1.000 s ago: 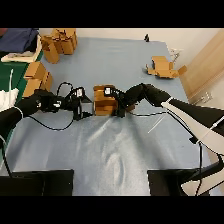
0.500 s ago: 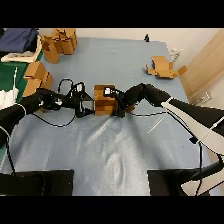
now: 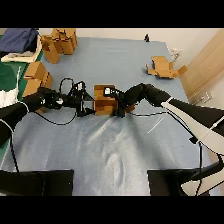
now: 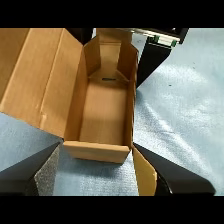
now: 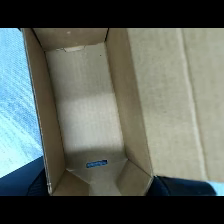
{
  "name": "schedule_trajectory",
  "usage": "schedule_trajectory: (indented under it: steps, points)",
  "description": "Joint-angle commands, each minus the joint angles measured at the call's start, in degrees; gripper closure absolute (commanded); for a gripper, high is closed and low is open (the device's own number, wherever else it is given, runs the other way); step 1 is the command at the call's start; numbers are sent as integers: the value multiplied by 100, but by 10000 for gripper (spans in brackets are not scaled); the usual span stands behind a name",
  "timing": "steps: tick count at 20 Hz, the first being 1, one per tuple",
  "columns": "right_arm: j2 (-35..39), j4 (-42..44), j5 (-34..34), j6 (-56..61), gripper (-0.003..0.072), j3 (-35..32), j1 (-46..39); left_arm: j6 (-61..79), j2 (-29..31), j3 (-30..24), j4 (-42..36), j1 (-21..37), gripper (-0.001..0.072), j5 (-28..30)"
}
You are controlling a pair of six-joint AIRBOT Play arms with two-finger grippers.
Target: Fold the box.
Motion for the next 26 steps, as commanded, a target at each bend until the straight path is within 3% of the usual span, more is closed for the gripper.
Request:
schedule_trajectory:
  steps: [1,3,26]
  points:
    - [-4,0,-7,-2,-22,-2,2,-332,-107,208,442,-4,16,-85]
    - [-4,-2,-7,-2,-22,-2,2,-542,-149,332,855,-4,16,-81]
    - [-4,0,-7,0,-22,-2,52,-879,-470,791,1147,-192,17,-330]
